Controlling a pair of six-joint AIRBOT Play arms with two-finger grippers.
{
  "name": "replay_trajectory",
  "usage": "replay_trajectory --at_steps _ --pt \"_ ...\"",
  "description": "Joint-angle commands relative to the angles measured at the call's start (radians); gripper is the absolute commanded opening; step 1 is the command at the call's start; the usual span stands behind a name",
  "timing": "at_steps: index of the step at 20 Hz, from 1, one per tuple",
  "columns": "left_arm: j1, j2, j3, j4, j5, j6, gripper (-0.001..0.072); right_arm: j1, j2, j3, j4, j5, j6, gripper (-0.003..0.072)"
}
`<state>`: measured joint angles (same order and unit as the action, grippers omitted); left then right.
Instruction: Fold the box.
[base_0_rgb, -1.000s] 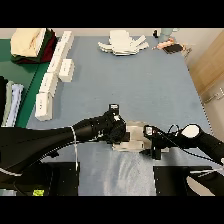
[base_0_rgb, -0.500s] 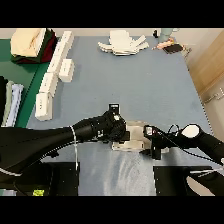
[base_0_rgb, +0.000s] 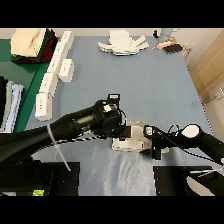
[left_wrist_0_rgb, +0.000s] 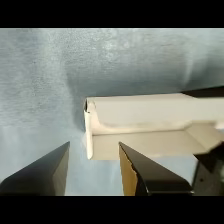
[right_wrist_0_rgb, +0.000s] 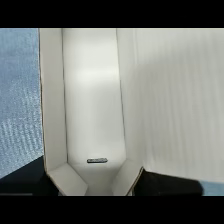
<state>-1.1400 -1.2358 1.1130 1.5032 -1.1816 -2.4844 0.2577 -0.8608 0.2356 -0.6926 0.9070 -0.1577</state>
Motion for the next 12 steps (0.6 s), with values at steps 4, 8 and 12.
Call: replay_trajectory --at_steps 4,8,12 --pt "0.001 0.194 0.01 0.105 -0.06 0.188 0.0442 0.0 0.001 0.0 0.0 0.0 0.0 0.0589" --pt "0.164 0.303 -0.07 0.011 -0.046 0.707 0.0019 0.0 0.001 0.0 0.0 0.0 0.001 0.0589" --pt "0.439 0.44 -0.317 -0.297 0.033 1.476 0.002 0.0 0.001 0.0 0.0 0.0 0.0 0.0589"
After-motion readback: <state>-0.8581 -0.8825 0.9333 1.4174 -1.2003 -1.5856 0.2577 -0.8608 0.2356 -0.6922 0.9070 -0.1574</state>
